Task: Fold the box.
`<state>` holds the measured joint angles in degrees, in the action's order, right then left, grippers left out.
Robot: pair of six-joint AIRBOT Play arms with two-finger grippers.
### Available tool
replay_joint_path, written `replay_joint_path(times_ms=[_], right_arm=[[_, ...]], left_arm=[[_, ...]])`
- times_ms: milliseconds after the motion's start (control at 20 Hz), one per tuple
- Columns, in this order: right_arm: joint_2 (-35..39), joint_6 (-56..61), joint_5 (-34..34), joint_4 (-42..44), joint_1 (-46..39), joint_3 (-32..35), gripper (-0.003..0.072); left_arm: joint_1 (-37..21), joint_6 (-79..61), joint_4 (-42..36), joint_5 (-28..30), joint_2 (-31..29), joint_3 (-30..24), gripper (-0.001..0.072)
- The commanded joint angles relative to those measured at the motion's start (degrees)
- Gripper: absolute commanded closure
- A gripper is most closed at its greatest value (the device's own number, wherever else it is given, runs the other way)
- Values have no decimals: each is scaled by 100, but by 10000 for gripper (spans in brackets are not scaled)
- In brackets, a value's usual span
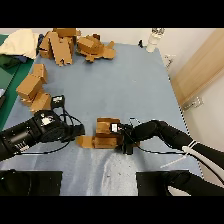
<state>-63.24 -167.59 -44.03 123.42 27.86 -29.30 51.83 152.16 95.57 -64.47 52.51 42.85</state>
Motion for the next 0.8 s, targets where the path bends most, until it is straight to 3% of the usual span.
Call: replay_joint_path(times_ms=[0,150,350,750], right_arm=[[0,0,0,0,-2,-2,177],[0,0,2,0,-2,-2,177],[0,0,0,0,-2,-2,177],[0,0,0,0,-2,-2,177]], left_arm=[[-315,-48,-208,52,9,-426,699],[-264,-389,-876,1027,284,-798,699],[-146,-909,-1556,2269,796,-833,699],[-37,-1211,-1821,2533,986,-741,699]])
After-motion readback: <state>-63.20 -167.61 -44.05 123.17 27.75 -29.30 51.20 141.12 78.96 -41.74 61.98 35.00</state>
